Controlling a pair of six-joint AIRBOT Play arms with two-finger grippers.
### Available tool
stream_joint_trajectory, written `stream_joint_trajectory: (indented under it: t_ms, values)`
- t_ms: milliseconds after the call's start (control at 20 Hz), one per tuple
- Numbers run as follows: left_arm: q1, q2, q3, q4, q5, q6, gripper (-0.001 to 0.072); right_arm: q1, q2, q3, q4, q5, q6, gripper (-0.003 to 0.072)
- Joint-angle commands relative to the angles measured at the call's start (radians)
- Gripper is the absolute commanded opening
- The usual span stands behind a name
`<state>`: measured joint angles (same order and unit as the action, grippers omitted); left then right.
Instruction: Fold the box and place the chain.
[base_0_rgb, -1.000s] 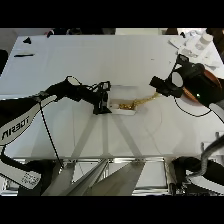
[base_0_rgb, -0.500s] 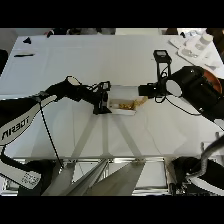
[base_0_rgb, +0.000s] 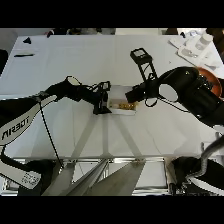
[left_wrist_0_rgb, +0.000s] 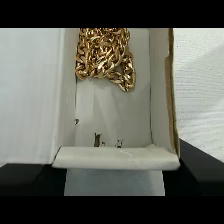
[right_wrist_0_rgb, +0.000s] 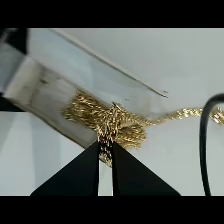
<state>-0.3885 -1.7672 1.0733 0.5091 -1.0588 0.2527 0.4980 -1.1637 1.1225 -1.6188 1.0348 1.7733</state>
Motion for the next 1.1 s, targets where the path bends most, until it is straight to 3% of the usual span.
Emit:
stream_joint_trajectory:
  t_ms: [0, 250, 350, 550, 750, 1000, 1050]
  values:
    - [0.0, 0.0, 0.0, 0.0, 0.0, 0.0, 0.023, 0.031, 0.0, 0.004, 0.09, -0.083, -0.114, 0.0007]
    - [0.0, 0.0, 0.0, 0.0, 0.0, 0.0, 0.023, 0.03, -0.005, 0.004, 0.18, -0.294, -0.159, 0.0007]
    - [0.0, 0.0, 0.0, 0.0, 0.0, 0.0, 0.023, 0.029, -0.018, 0.004, 0.179, -0.322, -0.16, 0.0007]
    - [0.0, 0.0, 0.0, 0.0, 0.0, 0.0, 0.023, 0.029, -0.068, 0.003, 0.121, -0.262, -0.158, 0.0009]
    - [0.0, 0.0, 0.0, 0.0, 0.0, 0.0, 0.023, 0.029, -0.129, -0.005, 0.044, -0.109, -0.147, 0.0009]
    - [0.0, 0.0, 0.0, 0.0, 0.0, 0.0, 0.023, 0.018, -0.134, -0.082, 0.041, -0.131, -0.095, 0.0018]
    - [0.0, 0.0, 0.0, 0.0, 0.0, 0.0, 0.023, 0.011, -0.134, -0.082, 0.041, -0.136, -0.097, 0.0135]
